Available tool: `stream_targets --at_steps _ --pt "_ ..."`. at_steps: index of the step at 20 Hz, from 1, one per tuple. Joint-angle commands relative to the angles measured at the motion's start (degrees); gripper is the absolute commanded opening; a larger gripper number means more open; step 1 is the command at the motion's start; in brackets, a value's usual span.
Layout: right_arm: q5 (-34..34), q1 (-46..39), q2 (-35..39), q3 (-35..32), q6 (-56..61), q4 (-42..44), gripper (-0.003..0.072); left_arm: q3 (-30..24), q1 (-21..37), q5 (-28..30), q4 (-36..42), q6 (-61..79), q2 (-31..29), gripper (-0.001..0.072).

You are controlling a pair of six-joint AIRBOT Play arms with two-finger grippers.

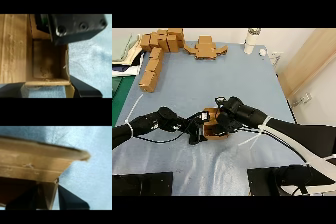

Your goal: Fold the box.

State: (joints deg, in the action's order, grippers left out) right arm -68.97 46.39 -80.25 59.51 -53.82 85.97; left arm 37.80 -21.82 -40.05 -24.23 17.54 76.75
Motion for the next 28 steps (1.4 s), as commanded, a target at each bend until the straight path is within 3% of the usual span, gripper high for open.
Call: stream_targets --at_steps 1,3,7,8,9,10,18,19,20,22,25,28 --pt "-1.57 0.61 -2.56 1.03 3.69 -1.77 0.0253 0.04 0.02 0.00 0.02 0.00 0.02 0.0370" --pt "-1.60 0.63 -2.60 1.03 3.69 -1.77 0.0030 0.07 0.02 0.02 0.00 0.00 0.02 0.0370" --pt "-1.36 1.51 -2.58 1.03 3.65 -1.77 0.0004 0.07 0.02 0.02 0.00 0.00 0.02 0.0370" --pt "-1.38 1.75 -2.51 1.05 3.63 -1.77 0.0050 0.07 0.02 0.02 0.00 0.00 0.02 0.0370" --pt "-1.64 1.86 -2.43 1.22 3.56 -1.77 0.0270 0.07 0.02 0.02 0.00 0.00 0.02 0.0370" --pt "-2.08 1.86 -2.12 1.40 3.17 -1.77 0.0363 0.07 0.02 0.00 0.02 0.00 0.02 0.0370" --pt "-5.64 -1.29 9.75 1.79 2.84 -1.11 0.0365 0.04 0.02 0.02 0.00 0.00 0.02 0.0370" --pt "-5.73 -2.69 11.85 1.79 2.84 -0.61 0.0345 0.04 0.02 0.00 0.00 0.00 0.02 0.0370" --pt "-5.77 -5.07 13.46 1.77 2.64 0.55 0.0255 0.04 0.02 0.02 0.00 0.00 0.02 0.0370" --pt "-5.70 -11.80 13.99 1.66 -0.61 2.38 0.0003 0.04 0.02 0.00 0.02 0.00 0.02 0.0370" --pt "0.63 -24.76 9.20 0.63 -12.41 13.86 0.0003 0.07 0.02 0.00 0.02 0.00 0.02 0.0370" --pt "5.03 -36.11 -1.03 0.57 -34.62 41.27 0.0002 0.04 0.02 0.00 0.02 0.00 0.02 0.0370"
